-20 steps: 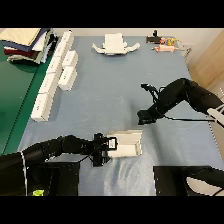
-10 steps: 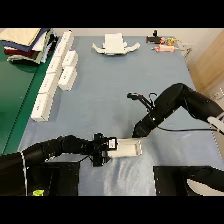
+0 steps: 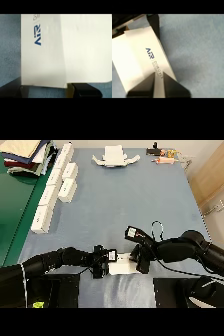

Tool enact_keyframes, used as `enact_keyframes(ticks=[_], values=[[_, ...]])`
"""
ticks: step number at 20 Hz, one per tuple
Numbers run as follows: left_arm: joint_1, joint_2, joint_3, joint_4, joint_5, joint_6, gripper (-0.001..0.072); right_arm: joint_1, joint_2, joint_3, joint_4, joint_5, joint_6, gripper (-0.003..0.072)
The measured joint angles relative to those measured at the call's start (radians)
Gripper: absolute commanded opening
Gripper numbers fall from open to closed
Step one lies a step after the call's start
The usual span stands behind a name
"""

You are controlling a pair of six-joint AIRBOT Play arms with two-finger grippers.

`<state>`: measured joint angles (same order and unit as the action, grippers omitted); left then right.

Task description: Fold the box.

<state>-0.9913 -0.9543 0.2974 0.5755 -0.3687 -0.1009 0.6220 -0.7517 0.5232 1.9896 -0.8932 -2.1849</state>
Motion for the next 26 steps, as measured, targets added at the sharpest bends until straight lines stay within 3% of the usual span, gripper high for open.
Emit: enact_keyframes(ticks=[1, 3, 5, 16, 22, 26], values=[[0.0, 0.0, 0.0, 0.0, 0.0, 0.0, 0.0457, 0.025, 0.01, -0.009, -0.023, 0.021, -0.008, 0.0375], [0.0, 0.0, 0.0, 0.0, 0.0, 0.0, 0.0457, 0.069, 0.022, -0.019, -0.058, 0.051, -0.032, 0.0389], [0.0, 0.0, 0.0, 0.0, 0.0, 0.0, 0.0457, 0.106, 0.029, -0.026, -0.077, 0.07, -0.059, 0.0529], [0.0, 0.0, 0.0, 0.0, 0.0, -0.001, 0.0457, 0.181, 0.003, -0.032, -0.106, 0.12, -0.272, 0.0529], [0.0, 0.0, 0.0, 0.0, 0.0, -0.001, 0.0457, 0.234, -0.001, -0.034, -0.105, 0.148, -0.303, 0.0526], [0.0, 0.0, 0.0, 0.0, 0.0, 0.0, 0.0457, 0.285, -0.007, -0.039, -0.16, 0.24, -0.257, 0.0527]])
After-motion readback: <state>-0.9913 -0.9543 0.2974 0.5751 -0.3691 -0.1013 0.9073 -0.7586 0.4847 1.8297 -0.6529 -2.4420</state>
